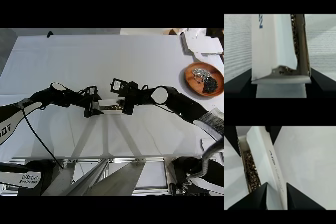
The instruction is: Fold the box and place the chain.
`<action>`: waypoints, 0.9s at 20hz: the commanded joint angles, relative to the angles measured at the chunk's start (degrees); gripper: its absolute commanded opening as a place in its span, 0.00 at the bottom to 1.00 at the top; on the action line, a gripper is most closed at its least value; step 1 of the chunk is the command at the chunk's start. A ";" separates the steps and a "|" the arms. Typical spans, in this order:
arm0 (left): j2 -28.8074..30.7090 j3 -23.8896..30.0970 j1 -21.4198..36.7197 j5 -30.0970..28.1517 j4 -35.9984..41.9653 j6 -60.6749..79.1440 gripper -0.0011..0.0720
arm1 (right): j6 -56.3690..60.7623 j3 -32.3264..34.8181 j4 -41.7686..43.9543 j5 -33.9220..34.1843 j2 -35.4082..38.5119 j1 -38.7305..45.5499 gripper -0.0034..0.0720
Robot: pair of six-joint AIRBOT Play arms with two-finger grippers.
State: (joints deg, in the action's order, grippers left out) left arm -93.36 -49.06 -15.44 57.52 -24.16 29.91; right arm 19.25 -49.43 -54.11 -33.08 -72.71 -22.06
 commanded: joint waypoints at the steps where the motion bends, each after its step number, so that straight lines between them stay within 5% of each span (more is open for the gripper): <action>1: -0.02 0.00 0.00 0.13 -0.07 0.09 0.39 | -0.07 1.84 -0.79 -0.39 -0.02 -0.35 0.33; 12: -0.02 0.00 0.00 0.13 -0.07 0.09 0.39 | 0.42 3.39 -1.09 -2.05 -0.02 -2.86 0.36; 14: -0.02 0.00 -0.02 0.13 -0.07 0.09 0.39 | 0.42 3.39 -0.98 -2.47 0.04 -2.86 0.62; 18: -0.02 0.00 0.00 0.13 -0.09 0.09 0.39 | 3.02 3.37 -1.01 -2.21 2.51 -2.86 0.65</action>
State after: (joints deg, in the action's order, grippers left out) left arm -93.36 -49.06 -15.44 57.74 -24.23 29.98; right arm 19.99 -46.06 -55.20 -35.44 -71.59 -24.86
